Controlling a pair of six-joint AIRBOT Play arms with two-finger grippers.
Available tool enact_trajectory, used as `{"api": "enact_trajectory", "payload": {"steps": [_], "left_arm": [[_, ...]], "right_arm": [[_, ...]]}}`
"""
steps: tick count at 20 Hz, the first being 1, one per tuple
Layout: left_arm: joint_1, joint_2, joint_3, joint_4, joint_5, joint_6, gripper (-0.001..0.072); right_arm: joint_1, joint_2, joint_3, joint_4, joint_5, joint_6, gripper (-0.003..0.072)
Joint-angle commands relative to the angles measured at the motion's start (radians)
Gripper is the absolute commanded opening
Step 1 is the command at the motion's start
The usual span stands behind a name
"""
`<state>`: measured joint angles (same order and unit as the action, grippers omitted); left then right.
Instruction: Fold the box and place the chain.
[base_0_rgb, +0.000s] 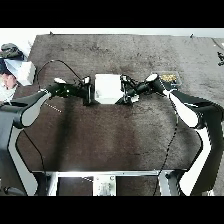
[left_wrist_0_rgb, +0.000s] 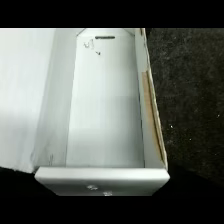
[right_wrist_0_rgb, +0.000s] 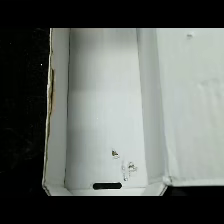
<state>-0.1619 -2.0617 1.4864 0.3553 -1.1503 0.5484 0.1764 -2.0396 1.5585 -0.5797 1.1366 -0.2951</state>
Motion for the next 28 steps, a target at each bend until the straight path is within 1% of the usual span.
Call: {"api": "enact_trajectory", "payload": {"steps": [1,7,9,10,15,22,23,24,27,28], "left_arm": [[0.000,-0.010,0.002,-0.002,0.015,-0.014,0.0709],[0.000,-0.010,0.026,-0.033,-0.045,-0.016,0.0704],[0.000,-0.014,0.026,-0.031,-0.042,-0.016,0.0699],[0.000,-0.016,0.026,-0.026,-0.043,-0.016,0.0666],[-0.006,-0.018,0.026,-0.018,-0.020,-0.017,0.0670],[-0.014,-0.019,0.026,-0.015,-0.013,-0.017,0.0669],[-0.014,-0.019,0.026,-0.015,-0.012,-0.017,0.0639],[-0.014,-0.019,0.026,-0.015,-0.013,-0.017,0.0588],[-0.014,-0.019,0.026,-0.014,-0.014,-0.018,0.0586],[-0.014,-0.019,0.026,-0.005,-0.013,-0.025,0.0484]], "right_arm": [[0.001,0.000,0.000,0.000,0.001,0.001,0.0444],[0.001,0.000,0.000,0.000,0.000,0.001,0.0444],[0.001,0.000,0.000,0.000,0.000,0.001,0.0444],[0.001,0.000,0.000,0.000,0.000,0.001,0.0444],[0.001,0.000,0.000,0.000,0.000,0.001,0.0444],[0.001,0.000,0.000,0.000,0.000,0.001,0.0444],[0.001,0.000,0.000,0.000,0.000,0.001,0.0444],[0.001,0.000,0.000,0.000,0.000,0.001,0.0444],[0.001,0.000,0.000,0.000,0.000,0.001,0.0444],[0.001,0.000,0.000,0.000,0.001,0.001,0.0444]]}}
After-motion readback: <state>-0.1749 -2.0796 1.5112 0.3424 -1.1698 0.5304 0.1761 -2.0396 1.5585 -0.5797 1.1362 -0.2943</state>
